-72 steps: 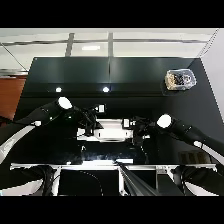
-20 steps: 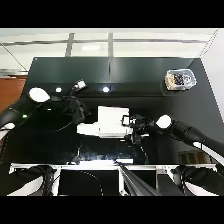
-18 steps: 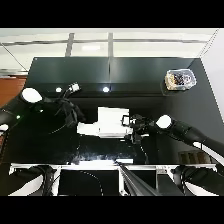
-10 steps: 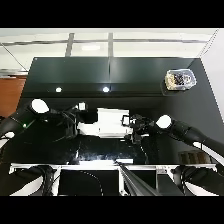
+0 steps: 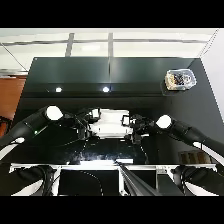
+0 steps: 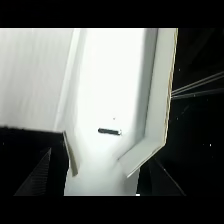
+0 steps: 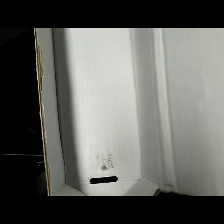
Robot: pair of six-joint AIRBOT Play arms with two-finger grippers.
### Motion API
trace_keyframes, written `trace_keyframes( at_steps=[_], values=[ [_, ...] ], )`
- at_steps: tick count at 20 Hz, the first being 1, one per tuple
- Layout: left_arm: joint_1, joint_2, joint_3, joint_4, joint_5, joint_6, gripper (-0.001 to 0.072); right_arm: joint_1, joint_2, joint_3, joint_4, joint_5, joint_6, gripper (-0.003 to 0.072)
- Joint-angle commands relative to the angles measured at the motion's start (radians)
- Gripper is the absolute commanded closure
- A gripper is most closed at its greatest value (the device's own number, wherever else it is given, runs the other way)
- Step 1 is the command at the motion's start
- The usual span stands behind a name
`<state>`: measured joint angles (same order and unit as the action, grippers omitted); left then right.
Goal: Fold the box and place the chain.
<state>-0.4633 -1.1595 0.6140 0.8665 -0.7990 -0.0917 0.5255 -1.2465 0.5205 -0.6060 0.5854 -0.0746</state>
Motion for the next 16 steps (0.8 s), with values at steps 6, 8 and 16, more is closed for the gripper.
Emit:
trace_keyframes(
  at_steps=[6,8,16],
  values=[
    [-0.042,-0.001,0.0,-0.011,0.04,0.018,0.0374,0.0,0.001,0.0,0.0,0.0,0.0,0.0242],
    [-0.042,-0.001,0.0,-0.011,0.04,0.017,0.0374,0.0,0.001,0.0,0.0,0.0,0.0,0.0242],
    [-0.042,-0.001,0.0,-0.021,0.041,0.017,0.0374,0.0,0.001,0.0,0.0,0.0,0.0,0.0242]
  ],
)
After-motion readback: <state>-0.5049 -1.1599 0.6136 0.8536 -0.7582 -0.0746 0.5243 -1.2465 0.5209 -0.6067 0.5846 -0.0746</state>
